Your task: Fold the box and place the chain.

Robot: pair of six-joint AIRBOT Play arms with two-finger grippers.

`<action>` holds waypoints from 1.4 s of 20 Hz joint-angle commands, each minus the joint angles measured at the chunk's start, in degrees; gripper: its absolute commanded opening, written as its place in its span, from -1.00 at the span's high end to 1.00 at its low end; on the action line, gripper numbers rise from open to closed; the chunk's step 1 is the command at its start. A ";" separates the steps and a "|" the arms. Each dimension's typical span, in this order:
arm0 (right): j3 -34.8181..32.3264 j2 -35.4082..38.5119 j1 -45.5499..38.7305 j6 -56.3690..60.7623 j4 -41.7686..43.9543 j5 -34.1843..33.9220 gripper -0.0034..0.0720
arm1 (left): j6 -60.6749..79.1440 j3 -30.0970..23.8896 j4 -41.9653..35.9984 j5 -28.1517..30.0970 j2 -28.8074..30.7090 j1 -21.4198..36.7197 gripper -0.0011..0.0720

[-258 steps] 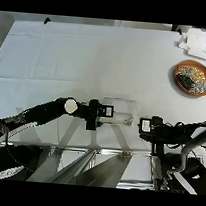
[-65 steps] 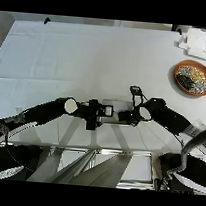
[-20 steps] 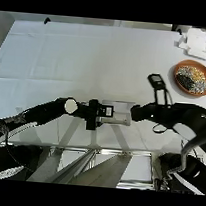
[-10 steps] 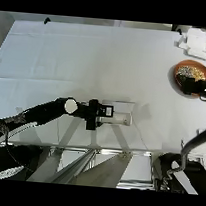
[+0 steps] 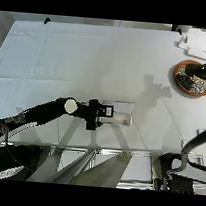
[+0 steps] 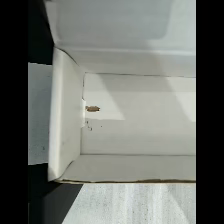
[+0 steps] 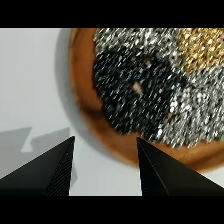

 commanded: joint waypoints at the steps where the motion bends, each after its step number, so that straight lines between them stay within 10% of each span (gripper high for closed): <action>1: 7.56 -10.16 -0.50 1.81 -3.52 0.26 -0.15 | 0.02 0.02 0.02 0.00 0.00 0.00 0.02; 14: 8.00 -19.21 -3.10 1.51 -1.84 1.66 0.14 | 0.02 0.02 0.02 0.00 0.00 0.00 0.02; 18: 8.00 -19.19 -3.10 0.98 -1.18 3.82 0.84 | 0.02 0.02 0.02 0.00 0.00 0.00 0.02; 28: 8.00 -6.45 -3.08 -3.69 -1.25 4.28 0.87 | 0.02 0.02 0.02 0.00 0.00 0.00 0.02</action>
